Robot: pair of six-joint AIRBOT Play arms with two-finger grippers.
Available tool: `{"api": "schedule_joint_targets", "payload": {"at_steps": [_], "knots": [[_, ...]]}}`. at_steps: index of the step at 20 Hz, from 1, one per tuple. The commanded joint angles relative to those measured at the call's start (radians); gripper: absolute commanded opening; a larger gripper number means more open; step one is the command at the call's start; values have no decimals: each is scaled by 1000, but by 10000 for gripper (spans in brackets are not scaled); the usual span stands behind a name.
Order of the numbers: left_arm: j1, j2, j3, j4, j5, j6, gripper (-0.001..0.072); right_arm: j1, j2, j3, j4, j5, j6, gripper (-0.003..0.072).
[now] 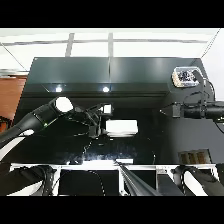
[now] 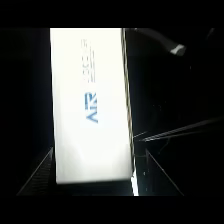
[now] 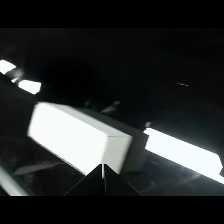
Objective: Fold the box and place the chain.
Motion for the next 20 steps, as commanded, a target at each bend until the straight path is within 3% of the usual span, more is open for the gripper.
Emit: {"api": "schedule_joint_targets", "payload": {"at_steps": [1,7,20], "knots": [[-72,-48,84,3,24,-96,713,-31,26,-19,-69,-34,44,11],[-154,-229,254,16,40,-253,713,-27,26,-20,-68,-37,48,11],[-167,-245,260,70,37,-313,713,-27,26,-20,-68,-42,48,11]]}}
